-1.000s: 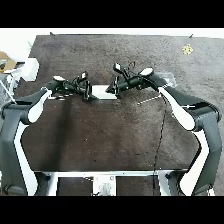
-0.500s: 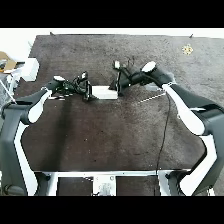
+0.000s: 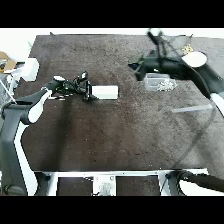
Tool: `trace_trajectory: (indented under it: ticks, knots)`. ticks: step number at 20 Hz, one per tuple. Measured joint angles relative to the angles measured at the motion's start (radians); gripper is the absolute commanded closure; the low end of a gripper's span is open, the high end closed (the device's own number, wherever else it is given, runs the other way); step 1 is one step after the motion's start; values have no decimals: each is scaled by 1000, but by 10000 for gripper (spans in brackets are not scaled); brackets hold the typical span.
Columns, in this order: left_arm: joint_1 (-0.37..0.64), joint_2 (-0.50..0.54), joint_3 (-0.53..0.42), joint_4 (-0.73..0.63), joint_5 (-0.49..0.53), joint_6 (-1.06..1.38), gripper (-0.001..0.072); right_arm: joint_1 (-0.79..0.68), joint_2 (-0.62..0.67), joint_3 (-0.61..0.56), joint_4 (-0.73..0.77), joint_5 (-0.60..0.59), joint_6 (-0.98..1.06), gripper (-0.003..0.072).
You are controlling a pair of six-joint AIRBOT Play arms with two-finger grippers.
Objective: Fold the box and place the chain.
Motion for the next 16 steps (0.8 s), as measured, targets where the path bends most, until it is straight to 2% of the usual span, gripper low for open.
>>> trace_trajectory:
  ticks: [5, 9, 13, 16]
  knots:
    - [0, 0, 0, 0, 0, 0, 526, -88, 455, -478, 5, -251, 45, 685]
    - [0, 0, 0, 0, 0, 0, 525, -161, 812, -797, 2, -328, 92, 685]
    - [0, 0, 0, 0, 0, 0, 526, -214, 1068, -1022, 2, -355, 117, 685]
    - [0, 0, 0, 0, 2, 0, 526, -229, 1168, -1106, 2, -365, 126, 685]
